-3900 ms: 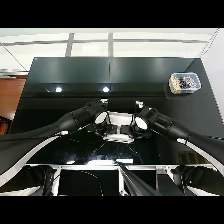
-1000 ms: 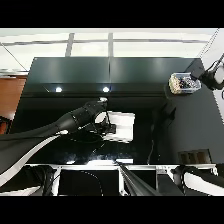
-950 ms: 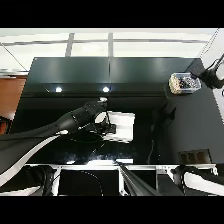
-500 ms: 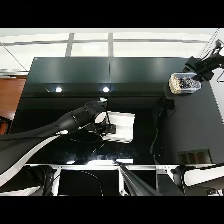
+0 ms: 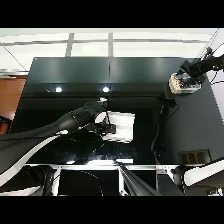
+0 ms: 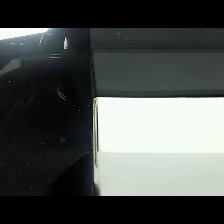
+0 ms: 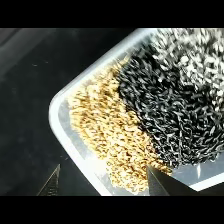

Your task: Fold the box and place the chain.

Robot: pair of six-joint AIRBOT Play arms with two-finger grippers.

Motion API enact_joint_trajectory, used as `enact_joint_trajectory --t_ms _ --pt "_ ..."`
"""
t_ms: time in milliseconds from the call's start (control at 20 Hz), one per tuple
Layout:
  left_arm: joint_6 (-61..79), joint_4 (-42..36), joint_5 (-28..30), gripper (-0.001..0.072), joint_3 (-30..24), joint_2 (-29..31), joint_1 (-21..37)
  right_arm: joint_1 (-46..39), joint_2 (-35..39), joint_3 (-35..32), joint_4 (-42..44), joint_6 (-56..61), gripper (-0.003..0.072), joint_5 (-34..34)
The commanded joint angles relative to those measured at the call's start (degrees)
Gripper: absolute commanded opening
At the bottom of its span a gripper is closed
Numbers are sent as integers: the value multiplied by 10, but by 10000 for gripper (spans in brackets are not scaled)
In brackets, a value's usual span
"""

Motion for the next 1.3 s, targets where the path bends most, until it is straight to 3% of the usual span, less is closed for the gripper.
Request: enact_joint_trajectory --t_ms 0,500,600,650,950,1100,1250 --pt "0 0 0 27 0 0 1 0 -25 1 2 60 633 1" --pt "0 0 0 27 0 0 1 5 -64 1 17 75 630 -14" --pt "0 0 0 27 0 0 1 5 -64 1 18 70 282 -15" --pt "0 0 0 27 0 0 1 5 -63 3 23 55 22 -10" --pt "0 0 0 27 0 0 1 3 5 8 32 -91 7 0" --pt "0 0 0 27 0 0 1 3 72 8 31 -162 7 25" --pt "0 0 0 27 0 0 1 3 153 8 32 -173 4 7"
